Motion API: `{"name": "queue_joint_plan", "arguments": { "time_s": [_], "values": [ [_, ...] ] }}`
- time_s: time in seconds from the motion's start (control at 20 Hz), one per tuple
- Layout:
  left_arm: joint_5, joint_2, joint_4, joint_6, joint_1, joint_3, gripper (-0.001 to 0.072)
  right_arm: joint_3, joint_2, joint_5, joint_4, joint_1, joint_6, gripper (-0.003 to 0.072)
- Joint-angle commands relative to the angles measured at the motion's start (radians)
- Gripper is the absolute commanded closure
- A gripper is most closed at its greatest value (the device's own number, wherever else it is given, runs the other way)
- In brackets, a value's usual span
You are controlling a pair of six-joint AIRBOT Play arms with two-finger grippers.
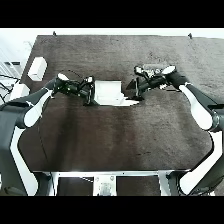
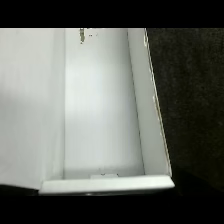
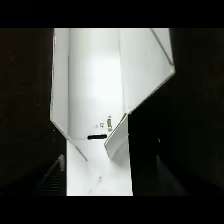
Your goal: Fold the box and place the chain.
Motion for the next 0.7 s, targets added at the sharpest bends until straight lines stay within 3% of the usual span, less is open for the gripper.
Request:
{"name": "queue_joint_plan", "arguments": {
  "time_s": [0.0,0.05,0.1,0.3,0.5,0.65],
  "values": [
    [0.002,0.000,-0.001,-0.001,0.000,0.000,0.0182,0.000,0.047,0.067,0.068,-0.020,0.035,0.0363],
    [0.002,0.000,-0.001,-0.001,0.000,0.000,0.0182,0.000,0.047,0.075,0.110,-0.012,0.035,0.0642],
    [0.002,0.000,-0.001,-0.001,0.000,0.000,0.0182,0.000,0.044,0.074,0.149,0.000,0.032,0.0668],
    [0.002,0.000,-0.001,-0.001,0.000,0.000,0.0181,0.000,0.025,0.030,0.269,0.058,0.047,0.0668],
    [0.000,0.000,-0.001,-0.001,0.000,0.000,0.0182,0.000,0.002,-0.219,0.261,0.089,0.176,0.0669],
    [0.000,0.000,-0.001,-0.001,0.000,0.000,0.0181,0.000,-0.015,-0.298,0.235,0.089,0.221,0.0669]
  ]
}}
